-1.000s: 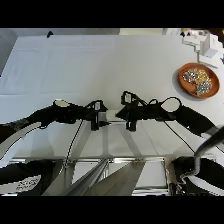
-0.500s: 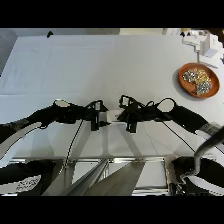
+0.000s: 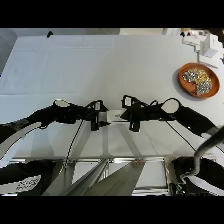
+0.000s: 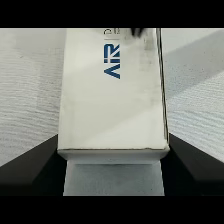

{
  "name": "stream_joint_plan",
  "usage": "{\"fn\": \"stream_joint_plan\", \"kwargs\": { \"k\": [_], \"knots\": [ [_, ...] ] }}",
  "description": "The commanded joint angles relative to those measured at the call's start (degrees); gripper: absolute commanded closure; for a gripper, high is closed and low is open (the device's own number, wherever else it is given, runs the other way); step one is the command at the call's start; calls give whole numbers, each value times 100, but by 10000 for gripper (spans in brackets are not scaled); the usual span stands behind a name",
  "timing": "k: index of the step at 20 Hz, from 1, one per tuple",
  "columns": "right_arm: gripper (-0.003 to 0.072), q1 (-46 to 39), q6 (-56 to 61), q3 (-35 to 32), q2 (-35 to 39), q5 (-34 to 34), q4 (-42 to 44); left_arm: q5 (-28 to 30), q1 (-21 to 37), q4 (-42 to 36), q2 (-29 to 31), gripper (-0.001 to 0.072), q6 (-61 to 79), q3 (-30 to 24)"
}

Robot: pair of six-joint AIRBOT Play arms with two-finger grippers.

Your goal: Fold the box and place the chain.

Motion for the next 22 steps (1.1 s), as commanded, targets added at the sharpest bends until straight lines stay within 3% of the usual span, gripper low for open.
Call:
{"fn": "stream_joint_plan", "kwargs": {
  "k": [1, 7, 15, 22],
  "knots": [
    [673, -365, 66, 4, 476, 26, 20, 9, 4, 2, 2, 577, 0, 2],
    [673, -955, 455, -160, 579, 643, -660, 9, 4, 2, 2, 577, 0, 2],
    [673, -955, 468, -634, 577, 116, -745, 9, 4, 2, 2, 577, 0, 4],
    [673, -955, 699, -702, 485, 57, -1043, 9, 4, 2, 2, 577, 0, 2]
  ]
}}
